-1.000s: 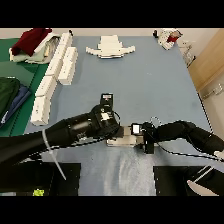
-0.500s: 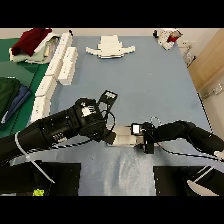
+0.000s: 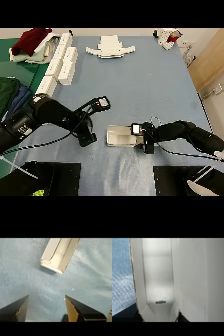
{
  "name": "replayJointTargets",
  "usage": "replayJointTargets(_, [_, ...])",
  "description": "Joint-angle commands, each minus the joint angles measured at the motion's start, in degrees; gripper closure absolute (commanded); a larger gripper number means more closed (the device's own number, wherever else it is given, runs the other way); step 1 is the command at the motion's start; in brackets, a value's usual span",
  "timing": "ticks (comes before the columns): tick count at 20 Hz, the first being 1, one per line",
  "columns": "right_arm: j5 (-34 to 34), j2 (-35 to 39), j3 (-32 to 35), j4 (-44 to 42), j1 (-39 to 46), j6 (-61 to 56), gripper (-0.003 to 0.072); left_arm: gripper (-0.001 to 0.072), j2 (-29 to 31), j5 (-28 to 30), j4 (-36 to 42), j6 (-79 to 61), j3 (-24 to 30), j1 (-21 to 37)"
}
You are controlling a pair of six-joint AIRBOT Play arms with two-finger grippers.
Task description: Fold the box.
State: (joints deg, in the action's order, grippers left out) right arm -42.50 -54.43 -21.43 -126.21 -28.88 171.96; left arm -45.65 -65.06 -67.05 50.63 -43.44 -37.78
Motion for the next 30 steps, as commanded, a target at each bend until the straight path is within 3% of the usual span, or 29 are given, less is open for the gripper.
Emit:
replayJointTargets(1, [0.0, 0.0, 0.0, 0.0, 0.0, 0.0, 0.0220, 0.0018, 2.4, 11.3, 16.9, -30.2, 10.2, 11.5])
replayJointTargets(3, [0.0, 0.0, 0.0, 0.0, 0.0, 0.0, 0.0220, 0.0018, 1.2, 15.5, 26.7, -45.5, 16.0, 14.5])
replayJointTargets(6, [0.0, 0.0, 0.0, 0.0, 0.0, 0.0, 0.0220, 0.0018, -2.9, 16.6, 38.0, -65.2, 22.2, 15.2])
replayJointTargets(9, [0.0, 0.0, 0.0, 0.0, 0.0, 0.0, 0.0220, 0.0018, -8.2, 20.7, 42.8, -73.7, 24.9, 13.4])
replayJointTargets(14, [0.0, 0.0, 0.0, 0.0, 0.0, 0.0, 0.0220, 0.0018, -12.3, 25.2, 48.9, -73.8, 24.9, 8.9])
replayJointTargets(20, [0.0, 0.0, 0.0, 0.0, 0.0, 0.0, 0.0220, 0.0019, -15.2, 28.1, 48.8, -69.7, 22.4, 5.6])
replayJointTargets(30, [0.0, 0.0, 0.0, 0.0, 0.0, 0.0, 0.0220, 0.0018, -17.4, 27.0, 43.6, -65.9, 20.3, 3.9])
